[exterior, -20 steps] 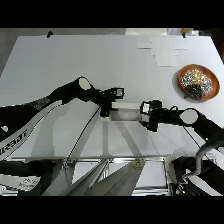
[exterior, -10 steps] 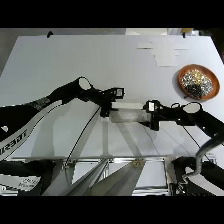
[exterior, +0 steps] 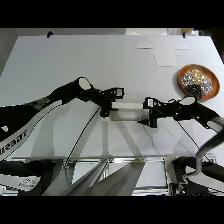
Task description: Fold the box and place the chain.
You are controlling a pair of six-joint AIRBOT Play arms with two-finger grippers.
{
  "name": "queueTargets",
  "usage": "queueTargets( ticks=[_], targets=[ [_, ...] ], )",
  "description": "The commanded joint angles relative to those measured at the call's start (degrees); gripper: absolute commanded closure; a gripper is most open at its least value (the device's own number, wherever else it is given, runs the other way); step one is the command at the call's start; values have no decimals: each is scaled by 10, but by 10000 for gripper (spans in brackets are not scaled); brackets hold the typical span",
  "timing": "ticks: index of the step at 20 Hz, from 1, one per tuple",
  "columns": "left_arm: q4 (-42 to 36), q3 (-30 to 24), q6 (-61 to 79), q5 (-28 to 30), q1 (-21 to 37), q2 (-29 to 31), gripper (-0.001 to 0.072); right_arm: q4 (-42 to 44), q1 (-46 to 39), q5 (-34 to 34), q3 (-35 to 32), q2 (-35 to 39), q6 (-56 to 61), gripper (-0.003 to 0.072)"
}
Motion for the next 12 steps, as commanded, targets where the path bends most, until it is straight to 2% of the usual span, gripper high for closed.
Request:
queueTargets(
  ticks=[1,3,5,12],
  targets=[
    [0,0,0,0,0,0,698,0,-1,17,5,-22,-16,46],
    [0,0,0,0,0,0,698,0,0,16,5,-29,-18,50],
    [0,0,0,0,0,0,698,0,0,16,5,-31,-20,120],
    [0,0,0,0,0,0,698,17,26,6,5,-47,-34,119]
  ],
)
